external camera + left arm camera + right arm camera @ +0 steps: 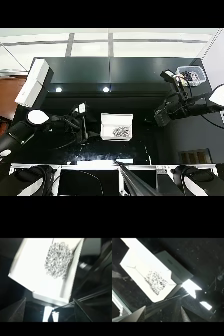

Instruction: Fold the box and place the chain.

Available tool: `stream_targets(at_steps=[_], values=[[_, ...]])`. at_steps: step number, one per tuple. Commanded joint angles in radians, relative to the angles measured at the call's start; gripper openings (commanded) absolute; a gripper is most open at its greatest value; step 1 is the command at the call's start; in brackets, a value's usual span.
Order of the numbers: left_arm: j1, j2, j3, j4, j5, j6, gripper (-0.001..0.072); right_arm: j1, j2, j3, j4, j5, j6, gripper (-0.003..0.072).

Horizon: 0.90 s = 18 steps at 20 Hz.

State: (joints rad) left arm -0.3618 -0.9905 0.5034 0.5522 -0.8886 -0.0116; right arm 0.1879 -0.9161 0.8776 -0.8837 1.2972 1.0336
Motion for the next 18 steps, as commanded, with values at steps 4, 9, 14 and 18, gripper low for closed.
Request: stream_targets(at_steps=[4, 9, 14, 18], values=[[-0.047, -0.120, -0.003, 0.020, 0.067, 0.146, 0.0702, 0.001, 0.000, 0.001, 0.004, -0.029, 0.000, 0.0511], [-0.064, -0.172, -0.002, -0.015, 0.093, 0.146, 0.0701, 0.001, 0.000, 0.001, 0.004, -0.030, 0.000, 0.0511], [-0.098, -0.172, -0.001, -0.017, 0.104, 0.154, 0.0701, 0.001, 0.000, 0.001, 0.004, -0.029, 0.000, 0.0510], [-0.145, -0.172, -0.002, -0.018, 0.141, 0.211, 0.0701, 0.001, 0.000, 0.001, 0.004, -0.029, 0.000, 0.0510]])
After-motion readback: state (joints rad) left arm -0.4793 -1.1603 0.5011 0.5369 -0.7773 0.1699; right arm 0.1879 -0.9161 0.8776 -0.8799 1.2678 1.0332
